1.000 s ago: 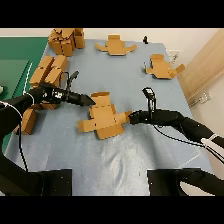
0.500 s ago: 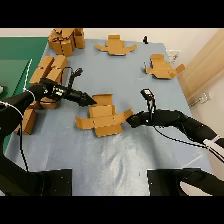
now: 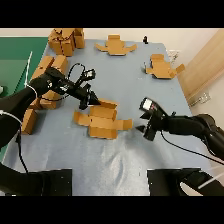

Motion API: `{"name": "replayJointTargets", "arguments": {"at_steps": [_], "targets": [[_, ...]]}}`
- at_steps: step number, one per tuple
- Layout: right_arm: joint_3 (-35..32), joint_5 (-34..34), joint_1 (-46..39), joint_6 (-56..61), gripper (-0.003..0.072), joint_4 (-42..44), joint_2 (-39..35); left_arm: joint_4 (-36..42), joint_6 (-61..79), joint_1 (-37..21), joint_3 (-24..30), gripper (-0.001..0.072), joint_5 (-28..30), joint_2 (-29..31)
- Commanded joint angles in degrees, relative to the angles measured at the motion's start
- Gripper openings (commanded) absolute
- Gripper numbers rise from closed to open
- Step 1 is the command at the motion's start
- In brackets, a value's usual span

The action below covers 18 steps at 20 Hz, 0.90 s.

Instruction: Fold the box.

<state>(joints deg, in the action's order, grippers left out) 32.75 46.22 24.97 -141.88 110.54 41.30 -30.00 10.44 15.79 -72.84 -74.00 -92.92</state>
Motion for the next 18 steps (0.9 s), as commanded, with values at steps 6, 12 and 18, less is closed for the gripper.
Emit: {"name": "replayJointTargets", "arguments": {"at_steps": [6, 12, 18], "targets": [[-1.22, 1.62, 15.30, -8.15, 0.0530, 2.10, 4.24, 14.34, 15.50, -0.35, 11.08, 0.0011, 4.35, 4.13], [-1.22, -11.91, 21.05, -8.15, 0.0530, -4.22, 12.83, 21.07, 23.91, -2.69, 17.97, 0.0012, 3.74, 4.13], [-1.33, -23.54, 21.53, -8.11, 0.0530, -10.16, 22.25, 19.06, 24.70, -3.78, 17.97, 0.0019, 6.75, 3.74]]}}
